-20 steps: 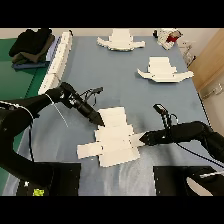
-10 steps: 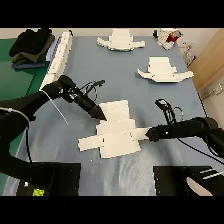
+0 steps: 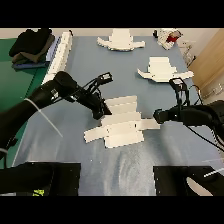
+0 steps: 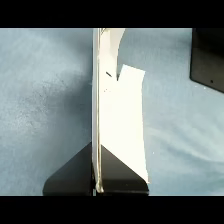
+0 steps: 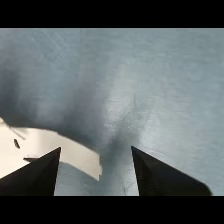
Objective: Fold the box.
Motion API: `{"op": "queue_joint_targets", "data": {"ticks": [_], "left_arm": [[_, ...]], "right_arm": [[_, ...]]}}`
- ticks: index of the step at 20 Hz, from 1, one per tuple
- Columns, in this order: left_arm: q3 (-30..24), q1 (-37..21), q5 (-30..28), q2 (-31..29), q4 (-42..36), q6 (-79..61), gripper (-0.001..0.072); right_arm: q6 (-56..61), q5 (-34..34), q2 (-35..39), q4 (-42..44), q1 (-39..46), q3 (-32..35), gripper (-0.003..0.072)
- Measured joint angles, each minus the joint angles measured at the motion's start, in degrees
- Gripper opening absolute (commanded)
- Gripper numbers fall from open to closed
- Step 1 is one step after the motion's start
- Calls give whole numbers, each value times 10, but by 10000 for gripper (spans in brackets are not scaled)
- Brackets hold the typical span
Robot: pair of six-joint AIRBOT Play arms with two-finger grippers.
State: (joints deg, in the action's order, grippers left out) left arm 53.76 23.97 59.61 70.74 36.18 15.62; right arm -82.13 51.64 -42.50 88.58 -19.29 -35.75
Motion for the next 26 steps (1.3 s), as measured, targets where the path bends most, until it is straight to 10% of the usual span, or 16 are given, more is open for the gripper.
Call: {"op": "queue_joint_targets", "data": {"ticks": [7, 12, 26], "left_arm": [[-188, 117, -252, -165, 3, -97, 11], [-253, 172, -330, -186, 2, -123, 11], [-158, 91, -169, -113, -6, -147, 11]], "right_arm": [[121, -2, -1, -86, 0, -13, 656], [148, -4, -3, -99, 0, -14, 657], [167, -2, -4, -99, 0, -14, 656]]}}
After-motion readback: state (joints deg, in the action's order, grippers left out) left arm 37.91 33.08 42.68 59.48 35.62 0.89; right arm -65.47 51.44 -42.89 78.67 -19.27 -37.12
